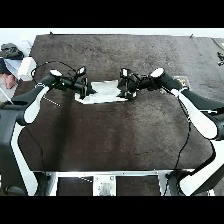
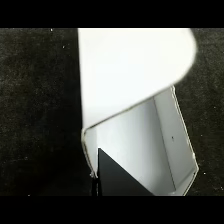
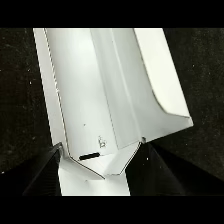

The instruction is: Fold the box and place the chain.

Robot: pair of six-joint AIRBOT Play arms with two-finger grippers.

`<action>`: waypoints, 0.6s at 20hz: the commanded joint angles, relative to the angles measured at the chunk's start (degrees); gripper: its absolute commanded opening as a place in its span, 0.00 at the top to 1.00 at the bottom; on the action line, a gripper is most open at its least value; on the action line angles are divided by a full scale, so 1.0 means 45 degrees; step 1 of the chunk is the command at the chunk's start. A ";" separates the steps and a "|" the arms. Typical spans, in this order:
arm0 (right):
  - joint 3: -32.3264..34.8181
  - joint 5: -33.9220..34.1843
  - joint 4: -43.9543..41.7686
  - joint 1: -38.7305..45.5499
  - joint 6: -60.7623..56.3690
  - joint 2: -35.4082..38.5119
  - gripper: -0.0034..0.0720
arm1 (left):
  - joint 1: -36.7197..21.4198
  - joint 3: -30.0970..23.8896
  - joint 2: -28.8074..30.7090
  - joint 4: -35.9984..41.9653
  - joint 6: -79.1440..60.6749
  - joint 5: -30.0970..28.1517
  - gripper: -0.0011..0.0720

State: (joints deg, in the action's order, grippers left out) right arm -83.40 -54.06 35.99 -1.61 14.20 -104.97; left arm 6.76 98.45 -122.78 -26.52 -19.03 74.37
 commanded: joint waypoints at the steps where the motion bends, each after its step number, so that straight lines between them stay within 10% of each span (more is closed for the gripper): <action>1: -0.0525 -0.0641 0.0058 0.0044 -0.0068 -0.0423 0.16 | -0.0010 0.0000 -0.0005 -0.0005 -0.0005 0.0005 0.97; 12: -0.2385 -0.2909 0.0039 0.0068 -0.0068 -0.2181 0.16 | -0.0010 0.0000 -0.0005 -0.0005 -0.0005 0.0010 0.97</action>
State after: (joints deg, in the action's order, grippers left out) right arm -92.33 -64.12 36.21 -1.34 13.91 -113.06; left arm 6.76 98.45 -122.78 -26.57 -19.03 74.43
